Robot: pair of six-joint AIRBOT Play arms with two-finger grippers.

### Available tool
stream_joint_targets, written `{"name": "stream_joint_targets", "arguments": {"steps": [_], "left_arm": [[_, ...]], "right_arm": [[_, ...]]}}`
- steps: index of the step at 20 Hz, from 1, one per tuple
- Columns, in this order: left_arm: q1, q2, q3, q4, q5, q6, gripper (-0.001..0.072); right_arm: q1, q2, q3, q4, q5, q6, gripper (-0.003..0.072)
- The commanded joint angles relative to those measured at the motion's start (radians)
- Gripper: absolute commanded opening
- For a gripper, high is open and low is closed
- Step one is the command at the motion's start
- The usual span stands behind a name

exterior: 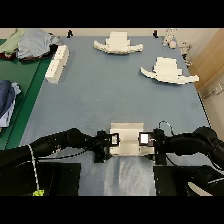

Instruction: Fold the box.

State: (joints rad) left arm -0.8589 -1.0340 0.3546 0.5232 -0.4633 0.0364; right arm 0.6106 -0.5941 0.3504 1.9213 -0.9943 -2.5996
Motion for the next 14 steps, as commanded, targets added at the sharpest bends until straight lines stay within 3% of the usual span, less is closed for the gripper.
{"name": "stream_joint_targets", "arguments": {"steps": [1,2,4,5,7,14], "left_arm": [[0.0,0.0,0.001,0.0,0.0,0.0,0.0507],[0.0,0.0,0.001,0.0,0.0,0.0,0.0507],[0.0,0.0,0.001,0.0,0.0,0.0,0.0507],[0.0,0.0,0.001,0.0,0.0,0.0,0.0507],[0.0,0.0,0.001,0.0,0.0,0.0,0.0507],[0.0,0.0,0.001,0.0,0.0,0.0,0.0507]], "right_arm": [[0.054,-0.041,-0.009,-0.019,0.075,-0.047,0.0494],[0.06,-0.048,-0.009,-0.019,0.085,-0.047,0.045],[0.064,-0.048,-0.009,-0.013,0.087,-0.045,0.0271],[0.064,-0.048,-0.009,-0.008,0.084,-0.046,0.0264],[0.064,-0.048,-0.009,0.008,0.085,-0.046,0.0124],[0.065,-0.049,-0.009,0.117,0.124,-0.047,0.0119]]}}
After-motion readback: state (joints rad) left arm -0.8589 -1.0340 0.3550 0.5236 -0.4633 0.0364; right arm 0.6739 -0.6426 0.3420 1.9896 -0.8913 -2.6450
